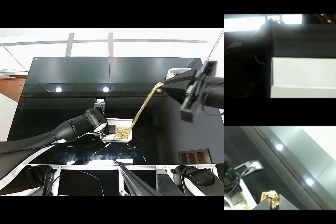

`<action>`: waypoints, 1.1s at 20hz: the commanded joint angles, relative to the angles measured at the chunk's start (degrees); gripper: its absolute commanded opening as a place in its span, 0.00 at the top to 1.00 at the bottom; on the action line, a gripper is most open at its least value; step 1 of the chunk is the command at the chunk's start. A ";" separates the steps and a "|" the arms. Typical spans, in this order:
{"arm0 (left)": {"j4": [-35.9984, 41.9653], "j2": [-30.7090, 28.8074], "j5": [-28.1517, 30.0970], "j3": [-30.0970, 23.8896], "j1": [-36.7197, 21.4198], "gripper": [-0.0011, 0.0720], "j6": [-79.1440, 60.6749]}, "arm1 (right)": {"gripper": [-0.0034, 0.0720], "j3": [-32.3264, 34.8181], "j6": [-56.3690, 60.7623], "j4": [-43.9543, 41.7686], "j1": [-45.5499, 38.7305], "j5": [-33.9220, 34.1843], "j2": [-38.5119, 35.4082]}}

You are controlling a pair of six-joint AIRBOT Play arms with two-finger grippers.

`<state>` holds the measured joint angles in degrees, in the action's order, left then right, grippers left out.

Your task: Fold the box and place the chain.

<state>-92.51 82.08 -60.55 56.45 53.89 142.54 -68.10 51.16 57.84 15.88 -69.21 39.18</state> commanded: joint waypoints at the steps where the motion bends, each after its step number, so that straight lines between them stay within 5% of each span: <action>1: 0.00 -0.04 0.00 0.00 0.00 0.94 -0.02 | 0.93 -1.77 0.87 -6.51 -4.09 -3.78 -0.04; 5: -0.02 -0.04 -0.02 0.00 0.00 0.94 -0.02 | 0.93 -3.54 0.17 -17.05 -4.09 -3.67 -0.02; 11: -0.02 -0.04 0.04 0.00 0.00 0.94 -0.02 | 0.93 -6.29 1.22 -20.37 -4.09 -5.29 0.61; 19: -0.02 -0.04 0.04 0.00 0.00 0.94 -0.02 | 0.92 12.17 2.64 -27.34 -0.50 -4.09 5.46; 22: -0.02 -0.04 0.04 0.00 0.00 0.94 -0.02 | 0.92 13.53 2.64 -27.50 3.06 -2.14 7.41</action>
<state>-92.53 82.08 -60.51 56.45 53.89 142.52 -57.41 53.80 31.77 16.16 -73.19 44.97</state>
